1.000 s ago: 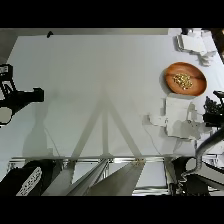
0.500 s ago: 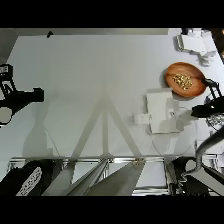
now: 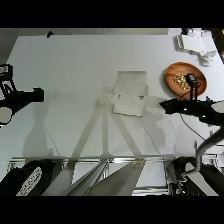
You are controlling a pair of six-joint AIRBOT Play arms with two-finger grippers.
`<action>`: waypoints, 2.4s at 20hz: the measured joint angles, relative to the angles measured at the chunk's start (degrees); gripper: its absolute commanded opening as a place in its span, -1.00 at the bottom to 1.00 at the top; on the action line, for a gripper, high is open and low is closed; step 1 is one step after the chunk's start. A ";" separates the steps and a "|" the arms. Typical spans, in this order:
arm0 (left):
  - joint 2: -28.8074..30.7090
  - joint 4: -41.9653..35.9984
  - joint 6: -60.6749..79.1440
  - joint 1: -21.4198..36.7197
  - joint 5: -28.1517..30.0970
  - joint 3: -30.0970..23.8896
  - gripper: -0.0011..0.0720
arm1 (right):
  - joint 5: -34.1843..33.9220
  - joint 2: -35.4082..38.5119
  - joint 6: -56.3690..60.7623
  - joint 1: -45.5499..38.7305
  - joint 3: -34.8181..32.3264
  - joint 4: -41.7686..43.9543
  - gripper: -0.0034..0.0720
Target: Fold the box and place the chain.
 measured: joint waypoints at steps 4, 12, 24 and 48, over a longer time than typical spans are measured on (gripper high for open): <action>0.00 0.00 -0.02 0.00 0.00 0.00 0.93 | -8.94 0.46 -3.21 6.91 -4.37 4.74 -0.89; 0.00 -0.20 -0.07 0.00 0.33 0.00 0.93 | -18.10 0.42 -5.44 16.28 -5.88 8.00 -0.89; -4.46 -14.14 12.46 -0.04 -5.25 6.62 0.93 | -19.61 0.42 -5.46 18.91 -5.97 9.09 -0.89; -44.09 -49.48 57.44 -24.90 -31.30 40.26 0.92 | -19.41 0.42 -5.44 18.91 -5.95 8.70 -0.89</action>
